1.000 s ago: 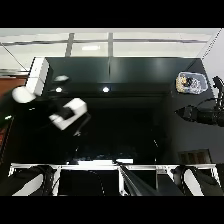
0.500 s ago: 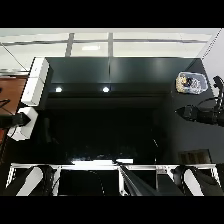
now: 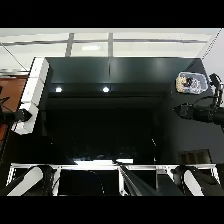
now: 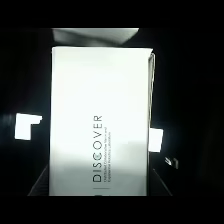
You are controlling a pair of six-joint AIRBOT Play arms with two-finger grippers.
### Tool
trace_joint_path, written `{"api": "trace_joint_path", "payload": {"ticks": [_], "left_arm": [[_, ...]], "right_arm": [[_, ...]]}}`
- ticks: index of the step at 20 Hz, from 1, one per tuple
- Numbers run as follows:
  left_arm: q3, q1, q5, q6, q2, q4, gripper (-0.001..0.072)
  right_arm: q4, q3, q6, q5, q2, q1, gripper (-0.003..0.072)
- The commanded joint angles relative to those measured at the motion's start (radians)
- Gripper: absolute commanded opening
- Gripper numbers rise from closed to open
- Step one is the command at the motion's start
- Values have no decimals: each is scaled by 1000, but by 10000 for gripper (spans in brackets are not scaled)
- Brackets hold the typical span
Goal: Fold the box and place the chain.
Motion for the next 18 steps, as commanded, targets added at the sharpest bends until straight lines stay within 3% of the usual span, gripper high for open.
{"api": "trace_joint_path", "payload": {"ticks": [1, 3, 5, 6, 12, 13, 14, 16, 18], "left_arm": [[4, -34, 148, 26, -35, -24, 299], [14, -35, 183, 25, -35, -26, 311], [21, -35, 186, 25, -34, -25, 626], [27, -35, 180, 23, -34, -26, 719], [190, -39, -13, 21, 60, -93, 710], [220, -50, -23, 21, 87, -139, 616], [243, -78, -26, 17, 118, -189, 454], [254, -172, -36, -2, 184, -227, 27], [230, -308, -45, -10, 247, -228, 27]], "right_arm": [[-3, 0, 11, -14, 0, 18, 19], [-3, 0, 13, -14, 0, 18, 19], [-3, 0, 14, -14, 0, 18, 19], [-3, 0, 14, -14, 0, 18, 19], [47, 45, 28, 5, 0, 21, 19], [79, 75, 17, 0, 0, 34, 19], [67, 105, -15, -31, 0, 63, 18], [-31, 127, -112, -141, 0, 115, 18], [-208, 117, -127, -276, -1, 146, 19]]}}
